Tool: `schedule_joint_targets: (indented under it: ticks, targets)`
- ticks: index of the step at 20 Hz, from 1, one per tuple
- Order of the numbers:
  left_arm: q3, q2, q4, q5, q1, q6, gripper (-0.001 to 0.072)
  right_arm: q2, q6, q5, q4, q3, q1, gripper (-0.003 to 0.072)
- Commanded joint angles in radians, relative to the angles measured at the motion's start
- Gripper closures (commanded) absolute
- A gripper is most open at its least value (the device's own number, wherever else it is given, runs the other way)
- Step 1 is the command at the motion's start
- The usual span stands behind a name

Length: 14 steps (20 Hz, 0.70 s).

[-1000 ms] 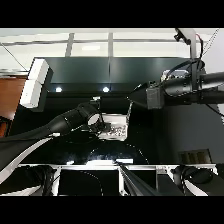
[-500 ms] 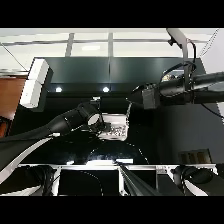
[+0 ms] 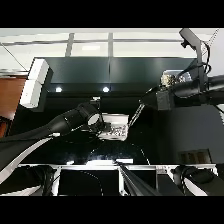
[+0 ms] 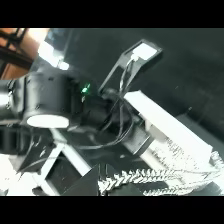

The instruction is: Fold the box and place the chain.

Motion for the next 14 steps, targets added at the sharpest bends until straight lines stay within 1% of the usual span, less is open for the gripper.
schedule_joint_targets:
  ticks: [1, 4, 5, 7, 11, 12, 14]
  targets:
    - [0.000, 0.000, 0.000, 0.000, 0.001, 0.000, 0.0679, 0.006, -0.013, 0.000, 0.068, 0.000, 0.026, 0.0673]
    - [0.000, 0.000, 0.000, 0.000, 0.001, 0.000, 0.0679, -0.004, -0.053, -0.122, 0.150, 0.000, 0.092, 0.0673]
    - [0.000, 0.000, 0.000, 0.000, 0.001, 0.000, 0.0679, -0.013, -0.064, -0.141, 0.177, 0.000, 0.105, 0.0673]
    - [0.000, 0.000, 0.000, 0.000, 0.001, 0.000, 0.0679, -0.032, -0.072, -0.161, 0.185, 0.000, 0.131, 0.0673]
    - [0.000, 0.000, 0.000, 0.000, 0.001, 0.000, 0.0679, -0.095, -0.091, -0.163, 0.165, -0.004, 0.187, 0.0673]
    - [0.000, 0.000, 0.000, 0.000, 0.001, 0.000, 0.0679, -0.111, -0.101, -0.164, 0.165, -0.016, 0.198, 0.0673]
    - [0.000, 0.000, 0.000, -0.001, 0.001, 0.000, 0.0679, -0.128, -0.101, -0.189, 0.165, -0.074, 0.204, 0.0673]
